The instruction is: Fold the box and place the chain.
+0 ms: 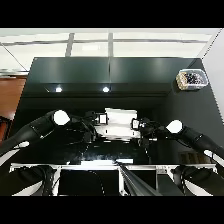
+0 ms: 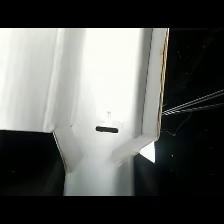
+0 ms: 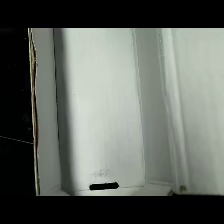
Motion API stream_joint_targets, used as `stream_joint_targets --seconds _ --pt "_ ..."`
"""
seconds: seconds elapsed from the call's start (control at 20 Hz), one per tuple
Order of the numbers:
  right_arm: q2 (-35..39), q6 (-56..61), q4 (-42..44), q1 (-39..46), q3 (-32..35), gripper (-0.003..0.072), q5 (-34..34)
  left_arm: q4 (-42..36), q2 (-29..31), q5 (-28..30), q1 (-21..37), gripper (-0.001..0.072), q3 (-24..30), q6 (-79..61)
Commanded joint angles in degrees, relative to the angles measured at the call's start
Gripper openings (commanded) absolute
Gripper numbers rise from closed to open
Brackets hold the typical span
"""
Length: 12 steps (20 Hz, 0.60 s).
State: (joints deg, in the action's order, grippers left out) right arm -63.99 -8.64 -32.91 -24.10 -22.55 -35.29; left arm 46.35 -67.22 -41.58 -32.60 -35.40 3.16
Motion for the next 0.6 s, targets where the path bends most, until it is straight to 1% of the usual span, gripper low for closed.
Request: stream_joint_targets --seconds 0.0,0.05,0.1,0.2,0.3,0.5,0.55 --pt "0.0 0.0 0.0 -0.1 0.0 0.0096 0.0 -1.5 -1.1 -3.2 -0.1 0.0315 -0.9 -1.5" --pt "0.0 0.0 0.0 -0.1 0.0 0.0096 0.0 -1.5 -1.1 -3.5 -0.1 0.0243 -0.9 -1.5" --pt "0.0 0.0 0.0 -0.1 0.0 0.0096 0.0 -1.5 -1.1 -3.5 -0.1 0.0201 -0.9 -1.5" --pt "0.0 0.0 0.0 -0.1 0.0 0.0096 0.0 -1.7 -1.2 -3.0 -0.1 0.0199 -0.9 -1.5" --pt "0.0 0.0 0.0 -0.1 0.0 0.0096 0.0 -4.5 -1.9 -1.8 -0.2 0.0199 -0.9 -1.5" --pt "0.0 0.0 0.0 -0.1 0.0 0.0096 0.0 -17.7 -5.0 -0.4 -0.2 0.0200 -0.9 -1.6" --pt "0.0 0.0 0.0 -0.1 0.0 0.0096 0.0 -19.7 -5.4 -0.4 -0.3 0.0200 -0.9 -1.7"
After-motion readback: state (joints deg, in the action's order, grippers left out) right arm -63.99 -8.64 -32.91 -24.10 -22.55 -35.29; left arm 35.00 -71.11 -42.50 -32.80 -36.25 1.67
